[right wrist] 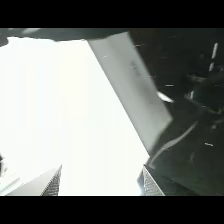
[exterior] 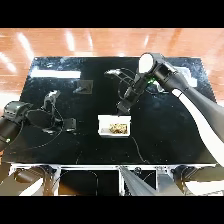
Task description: Fold the box and place the chain.
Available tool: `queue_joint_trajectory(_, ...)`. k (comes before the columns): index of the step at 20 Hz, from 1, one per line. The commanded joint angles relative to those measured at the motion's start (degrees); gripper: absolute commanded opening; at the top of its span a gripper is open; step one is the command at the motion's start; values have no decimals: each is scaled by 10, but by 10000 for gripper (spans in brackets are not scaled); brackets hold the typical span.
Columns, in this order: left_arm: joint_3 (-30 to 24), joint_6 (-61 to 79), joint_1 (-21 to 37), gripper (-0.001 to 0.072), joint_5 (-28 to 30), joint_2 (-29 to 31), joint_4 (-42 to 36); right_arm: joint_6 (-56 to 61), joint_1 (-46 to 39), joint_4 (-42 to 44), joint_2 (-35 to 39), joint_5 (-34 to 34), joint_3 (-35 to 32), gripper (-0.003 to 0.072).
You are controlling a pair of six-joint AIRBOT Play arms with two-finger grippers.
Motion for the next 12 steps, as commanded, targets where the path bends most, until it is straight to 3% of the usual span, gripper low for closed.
queue_joint_trajectory(1,0,0,0,548,0,0,0,-15,21,13,-1,36,1,599)
queue_joint_trajectory(8,0,0,0,548,0,0,1,-19,63,4,5,42,-2,599)
queue_joint_trajectory(12,0,0,0,548,-1,0,1,-24,95,-59,5,10,-21,599)
